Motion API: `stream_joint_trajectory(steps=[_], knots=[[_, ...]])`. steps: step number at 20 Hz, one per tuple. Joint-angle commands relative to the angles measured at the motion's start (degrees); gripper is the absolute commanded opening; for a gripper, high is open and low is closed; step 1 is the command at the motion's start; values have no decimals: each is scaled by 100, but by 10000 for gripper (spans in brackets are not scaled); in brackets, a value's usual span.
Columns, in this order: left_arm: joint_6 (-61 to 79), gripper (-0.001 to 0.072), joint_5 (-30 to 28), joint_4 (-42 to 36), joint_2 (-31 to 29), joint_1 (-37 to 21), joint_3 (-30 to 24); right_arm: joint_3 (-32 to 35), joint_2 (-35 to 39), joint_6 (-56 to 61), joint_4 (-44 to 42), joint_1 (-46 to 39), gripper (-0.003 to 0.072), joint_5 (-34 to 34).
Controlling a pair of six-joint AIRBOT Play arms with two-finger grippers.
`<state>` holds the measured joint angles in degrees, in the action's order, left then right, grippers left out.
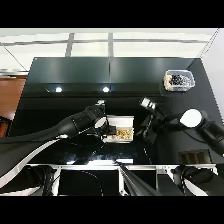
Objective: Fold the box and place the chain.
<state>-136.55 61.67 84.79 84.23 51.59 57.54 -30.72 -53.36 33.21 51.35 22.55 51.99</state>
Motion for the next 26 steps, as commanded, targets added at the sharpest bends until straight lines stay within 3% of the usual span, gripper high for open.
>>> stream_joint_trajectory(steps=[1, 5, 13, 14, 16, 18, 19, 23, 26], knots=[[2, 31, 2, 2, 2, -2, 0, 815, -17, -1718, -229, 476, 551, -1421], [2, 31, 0, 7, 2, -2, 0, 881, -426, -2446, -688, 638, 552, -1985], [2, 31, 2, 0, 2, -2, 0, 859, -807, -3027, -1187, 649, 550, -2085], [2, 31, 2, 0, 2, -2, 0, 859, -835, -3029, -1198, 649, 443, -2149], [2, 31, 4, 0, 2, -2, 0, 859, -898, -3034, -1220, 649, 428, -2253], [2, 31, 4, 0, 2, -2, 0, 859, -905, -3029, -1222, 649, 112, -2271], [2, 31, 7, 0, 2, -2, 0, 859, -905, -3027, -1217, 649, 59, -2269], [2, 31, 11, 0, 2, -2, 0, 859, -863, -2914, -1158, 643, 58, -2269], [2, 31, 9, 0, 2, -2, 0, 859, -654, -2138, -728, 505, 58, -2232]])
